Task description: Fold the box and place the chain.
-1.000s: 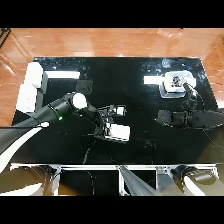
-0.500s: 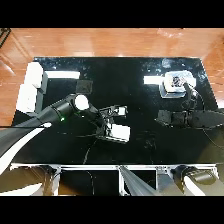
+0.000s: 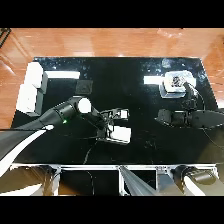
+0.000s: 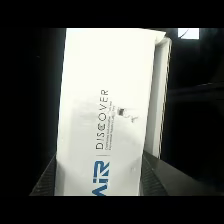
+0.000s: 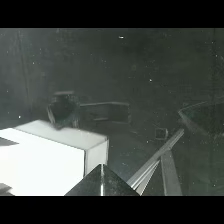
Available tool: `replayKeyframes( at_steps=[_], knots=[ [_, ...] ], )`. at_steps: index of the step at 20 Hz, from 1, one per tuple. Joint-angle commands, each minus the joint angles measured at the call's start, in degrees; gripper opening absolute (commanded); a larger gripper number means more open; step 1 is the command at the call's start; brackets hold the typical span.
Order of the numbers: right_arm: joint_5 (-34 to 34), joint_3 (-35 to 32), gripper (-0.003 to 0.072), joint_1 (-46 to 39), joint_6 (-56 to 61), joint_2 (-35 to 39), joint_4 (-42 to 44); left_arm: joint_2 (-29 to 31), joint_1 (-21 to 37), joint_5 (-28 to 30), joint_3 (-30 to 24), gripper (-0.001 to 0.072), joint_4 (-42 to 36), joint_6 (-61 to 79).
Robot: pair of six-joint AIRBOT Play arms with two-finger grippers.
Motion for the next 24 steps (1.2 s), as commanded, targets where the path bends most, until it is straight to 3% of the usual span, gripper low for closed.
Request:
replayKeyframes(
  at_steps=[1, 6, 13, 18, 22, 24],
  knots=[
    [0.3, 0.0, 0.0024, 0.0, -0.6, 0.0, -0.1, 1.6, -0.1, -1.5, 0.8, 0.0020, 3.5, -10.1],
    [0.5, 0.0, 0.0023, 0.0, -2.0, 0.0, 0.0, 10.6, 8.1, -10.7, 2.0, 0.0020, 12.4, -26.2],
    [1.6, 0.0, 0.0023, 0.0, -6.3, 0.0, 0.0, 23.8, 35.9, -30.8, 1.6, 0.0020, 25.2, -45.5],
    [4.1, 0.0, 0.0023, 0.0, -9.5, 0.0, 0.0, 27.0, 55.8, -32.8, -1.4, 0.0020, 28.8, -51.3],
    [4.7, 0.0, 0.0023, 0.0, -10.1, 0.0, 0.0, 27.0, 73.9, -31.8, -3.0, 0.0021, 26.2, -44.8],
    [5.2, 0.0, 0.0023, 0.0, -10.1, 0.0, 0.1, 27.0, 81.8, -28.3, -3.9, 0.0021, 25.3, -39.5]
  ],
)
